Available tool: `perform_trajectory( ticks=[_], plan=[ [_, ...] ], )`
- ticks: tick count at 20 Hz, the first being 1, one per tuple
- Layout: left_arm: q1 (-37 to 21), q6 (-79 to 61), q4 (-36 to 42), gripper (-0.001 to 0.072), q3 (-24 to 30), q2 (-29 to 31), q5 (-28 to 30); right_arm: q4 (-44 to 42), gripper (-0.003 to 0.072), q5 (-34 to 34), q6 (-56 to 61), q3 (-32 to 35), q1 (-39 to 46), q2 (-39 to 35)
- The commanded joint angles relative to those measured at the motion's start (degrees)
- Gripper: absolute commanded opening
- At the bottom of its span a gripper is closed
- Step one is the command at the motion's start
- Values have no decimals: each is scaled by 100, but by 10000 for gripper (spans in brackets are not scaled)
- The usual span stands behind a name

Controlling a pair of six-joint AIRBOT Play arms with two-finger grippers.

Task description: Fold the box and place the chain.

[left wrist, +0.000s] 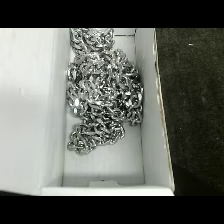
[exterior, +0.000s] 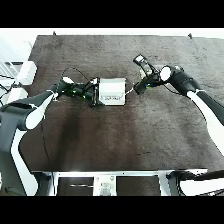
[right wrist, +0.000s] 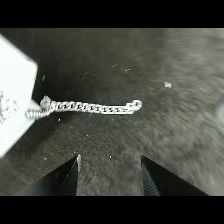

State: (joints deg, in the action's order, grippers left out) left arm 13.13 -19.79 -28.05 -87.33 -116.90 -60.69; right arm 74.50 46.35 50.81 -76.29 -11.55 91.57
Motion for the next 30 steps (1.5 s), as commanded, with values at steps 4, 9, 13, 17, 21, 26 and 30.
perform_trajectory(
  ticks=[4,9,13,17,21,26,30],
  plan=[
    [0,0,0,530,2,4,2,-1779,455,20,-3884,-20,306,800],
    [-2,-2,0,530,0,4,7,-1904,456,297,-4358,-579,304,1340],
    [-2,-2,0,530,0,4,11,-1899,455,693,-4402,-1163,306,1751],
    [-2,-2,0,530,0,4,17,-1899,423,999,-4402,-1440,308,2022],
    [-2,-2,0,530,0,4,20,-1672,186,1727,-4387,-1447,323,2092],
    [-2,-2,0,530,0,4,17,-1648,19,2612,-3856,-1690,466,2002],
    [-2,-2,0,530,2,4,17,-1799,18,2920,-3587,-1803,522,1390]
  ],
)
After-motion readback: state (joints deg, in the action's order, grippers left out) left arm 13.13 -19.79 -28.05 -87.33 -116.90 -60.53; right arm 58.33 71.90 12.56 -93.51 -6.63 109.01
